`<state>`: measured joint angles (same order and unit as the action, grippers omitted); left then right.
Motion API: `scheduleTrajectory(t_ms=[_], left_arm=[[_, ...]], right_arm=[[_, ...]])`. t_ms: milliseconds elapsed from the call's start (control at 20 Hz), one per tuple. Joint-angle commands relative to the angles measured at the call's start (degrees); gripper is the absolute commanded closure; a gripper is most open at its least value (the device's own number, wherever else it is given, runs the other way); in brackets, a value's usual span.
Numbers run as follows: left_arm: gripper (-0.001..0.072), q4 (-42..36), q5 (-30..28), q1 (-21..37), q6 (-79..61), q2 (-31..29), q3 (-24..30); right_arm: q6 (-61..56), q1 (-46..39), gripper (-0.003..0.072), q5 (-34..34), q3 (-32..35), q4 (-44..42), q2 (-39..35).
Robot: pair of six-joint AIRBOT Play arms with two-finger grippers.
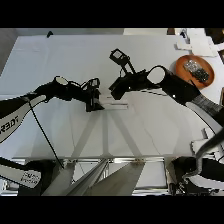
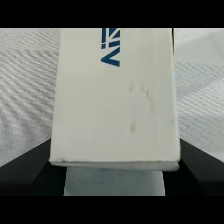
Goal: Fold the box and place the chain.
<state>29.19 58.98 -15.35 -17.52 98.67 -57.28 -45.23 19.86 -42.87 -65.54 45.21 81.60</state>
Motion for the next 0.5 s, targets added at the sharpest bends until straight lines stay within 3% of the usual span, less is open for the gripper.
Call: scheduleTrajectory(t_ms=[0, 200, 450], left_arm=[[0.0500, 0.00, -0.02, 0.00, 0.00, 0.00, 0.00], [0.0500, 0.00, -0.04, 0.00, 0.00, 0.00, 0.00], [0.0500, 0.00, -0.02, 0.00, 0.00, 0.00, 0.00]], right_arm=[[-10.58, -0.63, 0.0676, -4.85, -2.58, -2.60, 3.78], [-14.78, 0.46, 0.0676, -9.29, -3.28, -5.31, 10.14], [-14.75, 3.26, 0.0676, -9.27, -3.28, -4.83, 13.68]])
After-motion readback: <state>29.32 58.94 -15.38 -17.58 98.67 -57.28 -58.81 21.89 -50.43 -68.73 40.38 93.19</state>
